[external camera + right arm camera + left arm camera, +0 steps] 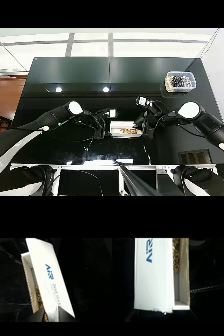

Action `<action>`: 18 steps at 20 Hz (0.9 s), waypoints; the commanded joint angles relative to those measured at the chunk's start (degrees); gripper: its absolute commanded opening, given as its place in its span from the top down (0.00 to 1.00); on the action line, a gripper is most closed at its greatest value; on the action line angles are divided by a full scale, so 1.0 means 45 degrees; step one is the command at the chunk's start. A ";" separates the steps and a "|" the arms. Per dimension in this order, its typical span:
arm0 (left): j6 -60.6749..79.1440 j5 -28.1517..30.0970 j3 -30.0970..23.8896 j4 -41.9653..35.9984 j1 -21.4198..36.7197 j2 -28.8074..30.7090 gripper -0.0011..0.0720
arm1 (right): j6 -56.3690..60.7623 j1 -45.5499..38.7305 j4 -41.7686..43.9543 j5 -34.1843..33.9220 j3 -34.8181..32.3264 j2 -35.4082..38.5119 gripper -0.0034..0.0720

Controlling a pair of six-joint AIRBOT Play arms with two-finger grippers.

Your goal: Fold the box and place the chain.

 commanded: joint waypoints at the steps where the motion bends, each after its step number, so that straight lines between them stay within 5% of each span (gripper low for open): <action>1: 0.0024 -0.0034 0.0010 0.0005 -0.0010 0.0005 0.31 | 0.0039 0.0005 -0.0024 0.0277 0.0000 0.0005 0.72; 18: 0.0024 -0.0034 0.0010 0.0010 -0.0010 0.0005 0.31 | 0.0821 0.0015 -0.0627 0.0505 -0.0024 0.0005 0.68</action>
